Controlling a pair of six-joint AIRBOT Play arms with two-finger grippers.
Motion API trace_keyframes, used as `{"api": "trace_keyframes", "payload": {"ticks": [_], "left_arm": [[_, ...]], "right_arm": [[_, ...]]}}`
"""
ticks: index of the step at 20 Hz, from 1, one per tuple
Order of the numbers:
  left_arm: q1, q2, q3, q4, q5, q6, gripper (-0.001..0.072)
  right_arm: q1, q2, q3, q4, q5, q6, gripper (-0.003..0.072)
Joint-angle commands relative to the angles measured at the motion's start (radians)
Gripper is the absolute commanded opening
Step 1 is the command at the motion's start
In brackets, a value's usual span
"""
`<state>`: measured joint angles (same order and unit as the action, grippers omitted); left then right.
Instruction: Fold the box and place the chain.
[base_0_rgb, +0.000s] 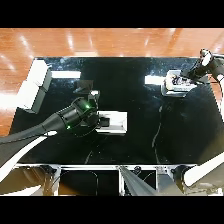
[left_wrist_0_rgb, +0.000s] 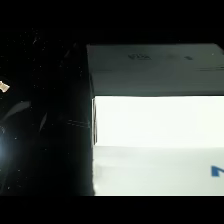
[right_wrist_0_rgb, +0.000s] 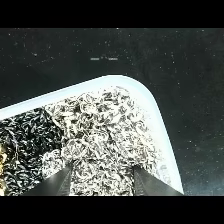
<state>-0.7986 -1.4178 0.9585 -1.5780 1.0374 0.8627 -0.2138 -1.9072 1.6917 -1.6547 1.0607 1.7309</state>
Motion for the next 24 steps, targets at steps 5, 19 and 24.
{"api": "trace_keyframes", "payload": {"ticks": [5, 19, 24], "left_arm": [[0.0, -0.001, 0.0, -0.002, -0.002, 0.0, 0.0018], [0.0, -0.001, 0.0, -0.002, -0.027, 0.0, 0.0019], [0.0, -0.001, 0.0, -0.002, -0.028, 0.0, 0.0018]], "right_arm": [[0.0, -0.023, 0.002, 0.025, 0.006, -0.014, 0.0206], [0.0, 0.307, 0.037, 0.03, 0.099, -0.087, 0.0018], [0.005, 0.543, 0.061, 0.038, 0.105, -0.093, 0.0018]]}}
